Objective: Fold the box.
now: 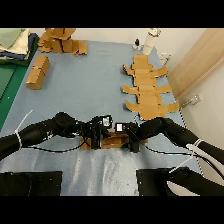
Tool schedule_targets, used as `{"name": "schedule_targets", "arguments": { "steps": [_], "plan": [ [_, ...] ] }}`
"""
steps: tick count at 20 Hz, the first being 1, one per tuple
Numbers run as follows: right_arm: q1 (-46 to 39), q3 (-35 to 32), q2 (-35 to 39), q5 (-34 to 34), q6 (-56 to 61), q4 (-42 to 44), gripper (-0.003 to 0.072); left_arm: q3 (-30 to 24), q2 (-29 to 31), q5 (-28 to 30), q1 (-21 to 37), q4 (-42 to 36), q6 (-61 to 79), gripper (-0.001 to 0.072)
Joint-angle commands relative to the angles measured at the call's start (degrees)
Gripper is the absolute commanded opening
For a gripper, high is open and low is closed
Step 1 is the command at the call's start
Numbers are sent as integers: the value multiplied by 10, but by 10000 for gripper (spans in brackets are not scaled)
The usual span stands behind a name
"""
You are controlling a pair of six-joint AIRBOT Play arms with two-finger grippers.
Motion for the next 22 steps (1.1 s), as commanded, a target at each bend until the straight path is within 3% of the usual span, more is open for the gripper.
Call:
{"name": "schedule_targets", "arguments": {
  "steps": [1, 9, 10, 11, 12, 18, 20, 22],
  "plan": [
    [0, 0, 1, -2, -1, -1, 499, 0, 0, 5, 0, 0, 0, 13],
    [0, 0, 1, -8, 0, 0, 499, 0, 1, 49, 1, 0, -42, 16],
    [0, 0, 1, -8, 0, -1, 499, 0, 1, 49, 1, 0, -41, 63],
    [0, 0, 1, -8, 0, 0, 499, 0, 1, 50, 1, 0, -42, 333],
    [0, 0, 1, -8, 0, 0, 499, 0, 1, 50, 1, 0, -52, 411],
    [0, 0, 1, -9, 0, -1, 498, 0, 10, 89, 1, 13, -76, 413],
    [0, 0, 1, -9, 0, -1, 499, 0, 34, 112, 10, 57, -139, 413],
    [0, 0, 1, -9, 10, -1, 499, 0, 57, 95, 32, 129, -228, 413]
  ]
}}
